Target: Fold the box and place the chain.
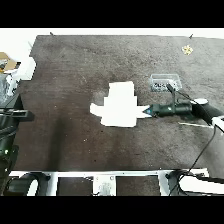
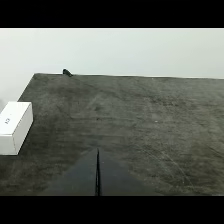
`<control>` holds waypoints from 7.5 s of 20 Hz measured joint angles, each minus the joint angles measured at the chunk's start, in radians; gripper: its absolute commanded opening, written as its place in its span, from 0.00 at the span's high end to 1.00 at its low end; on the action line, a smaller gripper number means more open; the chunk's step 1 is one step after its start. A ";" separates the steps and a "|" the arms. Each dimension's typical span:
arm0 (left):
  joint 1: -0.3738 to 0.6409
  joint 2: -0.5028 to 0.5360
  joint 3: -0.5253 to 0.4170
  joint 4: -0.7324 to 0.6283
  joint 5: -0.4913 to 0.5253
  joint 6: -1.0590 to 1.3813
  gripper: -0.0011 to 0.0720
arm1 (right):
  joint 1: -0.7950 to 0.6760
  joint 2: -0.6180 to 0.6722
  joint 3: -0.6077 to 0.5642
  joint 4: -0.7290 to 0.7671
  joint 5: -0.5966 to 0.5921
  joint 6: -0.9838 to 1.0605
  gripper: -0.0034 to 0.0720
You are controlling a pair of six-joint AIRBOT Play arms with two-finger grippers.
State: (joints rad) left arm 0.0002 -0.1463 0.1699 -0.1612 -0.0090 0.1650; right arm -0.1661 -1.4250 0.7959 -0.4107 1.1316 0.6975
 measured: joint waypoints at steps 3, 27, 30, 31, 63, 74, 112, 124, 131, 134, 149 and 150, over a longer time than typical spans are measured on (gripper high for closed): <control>0.000 0.000 0.001 0.000 -0.037 0.000 0.79 | 0.063 -0.063 0.124 0.019 -0.077 0.000 0.95; -0.077 -1.167 0.816 0.263 -0.769 -0.320 0.35 | 0.164 -0.214 0.212 0.075 -0.281 -0.280 0.95; -0.097 -1.389 1.073 0.433 -0.877 -0.530 0.35 | 0.164 -0.214 0.188 0.080 -0.291 -0.293 0.95; -0.100 -1.459 1.161 0.487 -0.930 -0.594 0.35 | 0.164 -0.214 0.181 0.081 -0.294 -0.303 0.95; -0.200 -2.139 1.847 0.552 -1.515 -0.839 0.97 | 0.163 -0.214 0.163 0.138 -0.303 -0.444 0.48; -0.204 -2.113 1.848 0.566 -1.523 -0.514 0.97 | -0.006 -0.056 0.163 0.112 -0.184 -0.494 0.46; -0.200 -2.091 1.743 0.675 -1.255 0.071 0.97 | 0.248 -0.045 0.177 -0.045 -0.269 -1.022 0.05; -0.202 -2.091 1.743 0.675 -1.256 0.071 0.97 | 0.400 -0.211 0.261 -0.247 -0.396 -1.065 0.06; -0.202 -2.091 1.743 0.675 -1.256 0.071 0.97 | 0.381 -0.219 0.322 -0.181 -0.435 -1.030 0.06; -0.203 -2.091 1.743 0.675 -1.256 0.071 0.97 | 0.349 -0.218 0.364 -0.171 -0.385 -1.000 0.06; -0.203 -2.091 1.743 0.673 -1.255 0.071 0.97 | 0.282 -0.475 0.679 -0.144 -0.106 -0.913 0.06; -0.203 -2.091 1.743 0.673 -1.255 0.071 0.97 | 0.280 -0.500 0.707 -0.144 -0.081 -0.912 0.06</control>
State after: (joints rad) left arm -0.2024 -2.2375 1.9129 0.5121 -1.2644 0.2359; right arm 0.1143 -1.9255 1.5028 -0.5545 1.0508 -0.2150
